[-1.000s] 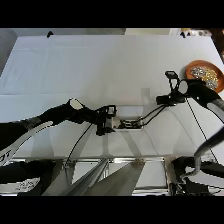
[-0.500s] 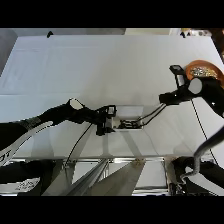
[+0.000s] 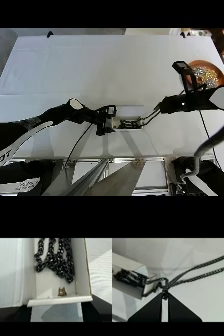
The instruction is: Fold the box and place the chain.
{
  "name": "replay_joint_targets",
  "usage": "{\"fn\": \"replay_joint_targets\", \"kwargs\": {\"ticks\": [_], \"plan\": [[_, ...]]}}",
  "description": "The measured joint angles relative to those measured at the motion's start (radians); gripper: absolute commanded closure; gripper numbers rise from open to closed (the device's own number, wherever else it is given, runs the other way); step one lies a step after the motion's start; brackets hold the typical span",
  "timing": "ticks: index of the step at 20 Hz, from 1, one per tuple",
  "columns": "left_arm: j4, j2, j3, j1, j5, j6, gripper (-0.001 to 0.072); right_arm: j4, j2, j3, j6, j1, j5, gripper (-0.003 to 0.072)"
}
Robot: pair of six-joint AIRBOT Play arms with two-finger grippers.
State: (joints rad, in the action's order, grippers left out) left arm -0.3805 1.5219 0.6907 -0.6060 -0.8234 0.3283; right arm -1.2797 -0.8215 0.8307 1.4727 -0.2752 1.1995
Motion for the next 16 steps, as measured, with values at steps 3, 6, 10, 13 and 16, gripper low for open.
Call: {"fn": "replay_joint_targets", "kwargs": {"ticks": [3, 6, 10, 13, 16], "plan": [[-0.001, 0.0, 0.0, -0.001, -0.011, 0.0, 0.0538, 0.051, 0.019, 0.0, -0.004, -0.106, -0.023, 0.0669], [-0.001, 0.0, 0.0, -0.001, -0.01, 0.0, 0.0538, 0.079, 0.023, 0.0, 0.002, -0.211, -0.081, 0.0669], [-0.001, 0.0, 0.0, -0.001, -0.008, 0.0, 0.0538, 0.092, 0.005, -0.002, 0.016, -0.31, -0.156, 0.0669], [-0.001, 0.0, 0.0, -0.001, -0.007, 0.0, 0.0538, 0.098, -0.026, -0.014, 0.02, -0.349, -0.182, 0.0669], [-0.001, 0.0, 0.0, -0.001, -0.006, 0.0, 0.0538, 0.099, -0.073, -0.042, 0.02, -0.365, -0.198, 0.0667]]}}
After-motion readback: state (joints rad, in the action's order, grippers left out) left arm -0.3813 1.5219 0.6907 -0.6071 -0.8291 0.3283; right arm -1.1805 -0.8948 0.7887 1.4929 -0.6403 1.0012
